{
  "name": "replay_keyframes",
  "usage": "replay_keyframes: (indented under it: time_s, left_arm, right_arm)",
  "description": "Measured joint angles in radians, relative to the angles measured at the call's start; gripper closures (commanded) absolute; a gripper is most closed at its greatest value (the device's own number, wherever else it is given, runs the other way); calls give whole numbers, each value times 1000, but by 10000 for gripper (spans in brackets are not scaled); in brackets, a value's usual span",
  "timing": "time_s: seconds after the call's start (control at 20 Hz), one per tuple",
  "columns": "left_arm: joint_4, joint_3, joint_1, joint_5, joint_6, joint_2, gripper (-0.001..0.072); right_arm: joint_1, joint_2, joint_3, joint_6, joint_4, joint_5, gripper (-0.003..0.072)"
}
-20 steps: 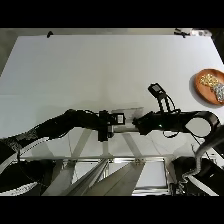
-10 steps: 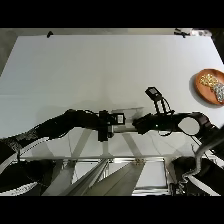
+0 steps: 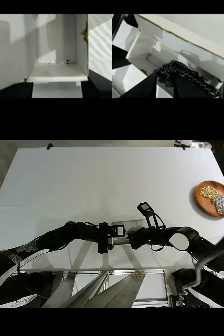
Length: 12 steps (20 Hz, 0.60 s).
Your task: Fold the box and place the chain.
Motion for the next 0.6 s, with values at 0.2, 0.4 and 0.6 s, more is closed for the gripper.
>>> replay_keyframes:
  time_s: [0.2, 0.4, 0.6]
  left_arm:
    - [0, 0, 0, 0, 0, 0, 696]
    - [0, 0, 0, 0, 0, 0, 697]
    - [0, 0, 0, 0, 0, 0, 696]
  right_arm:
    - [14, -9, 0, 12, -5, -24, 670]
    - [18, -11, 0, 24, -17, -34, 556]
    - [19, -11, 0, 27, -22, -37, 379]
